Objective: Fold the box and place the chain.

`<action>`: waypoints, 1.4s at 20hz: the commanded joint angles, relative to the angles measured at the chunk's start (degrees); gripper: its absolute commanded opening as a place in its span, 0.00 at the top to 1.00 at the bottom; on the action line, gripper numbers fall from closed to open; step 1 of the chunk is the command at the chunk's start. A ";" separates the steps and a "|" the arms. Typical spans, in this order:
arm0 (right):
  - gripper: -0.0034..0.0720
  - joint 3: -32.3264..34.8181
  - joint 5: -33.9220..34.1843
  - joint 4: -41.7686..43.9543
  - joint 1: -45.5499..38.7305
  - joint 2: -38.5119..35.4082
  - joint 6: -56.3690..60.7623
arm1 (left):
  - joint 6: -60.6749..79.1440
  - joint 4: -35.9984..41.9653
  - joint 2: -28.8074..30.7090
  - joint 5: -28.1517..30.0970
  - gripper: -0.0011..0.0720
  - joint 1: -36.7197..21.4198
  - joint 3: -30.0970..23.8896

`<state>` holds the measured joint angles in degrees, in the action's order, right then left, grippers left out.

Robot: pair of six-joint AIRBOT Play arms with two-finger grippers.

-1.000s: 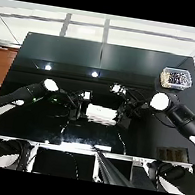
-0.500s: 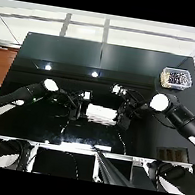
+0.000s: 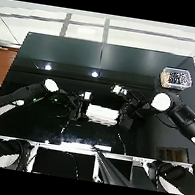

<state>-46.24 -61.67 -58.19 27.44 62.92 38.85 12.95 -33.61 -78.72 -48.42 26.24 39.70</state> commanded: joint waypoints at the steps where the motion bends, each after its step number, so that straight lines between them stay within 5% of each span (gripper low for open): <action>1: 0.44 -0.90 0.22 0.52 -0.17 -2.16 0.02 | 0.11 -0.02 0.00 -0.07 0.44 -0.02 0.07; 5: 0.45 -0.83 -0.31 2.25 -4.22 -5.18 16.41 | 0.13 -0.02 0.00 -0.04 0.44 -0.02 0.07; 7: 0.95 0.31 -4.96 9.53 -7.96 -5.18 18.27 | 0.13 -0.02 0.00 -0.04 0.44 -0.02 0.07; 10: 0.94 6.01 -5.22 24.24 -10.54 -5.16 18.16 | 0.13 -0.02 0.00 -0.04 0.44 -0.02 0.07; 15: 0.94 15.96 12.28 50.07 -5.77 -5.09 20.35 | 0.11 -0.02 0.00 -0.04 0.44 -0.02 0.07; 19: 0.94 16.50 17.55 49.05 -1.20 -3.26 22.97 | 0.13 -0.02 0.00 -0.04 0.44 -0.02 0.07; 28: 0.94 16.50 16.92 39.80 -1.20 -0.68 28.13 | 0.13 -0.02 0.00 -0.04 0.44 -0.02 0.07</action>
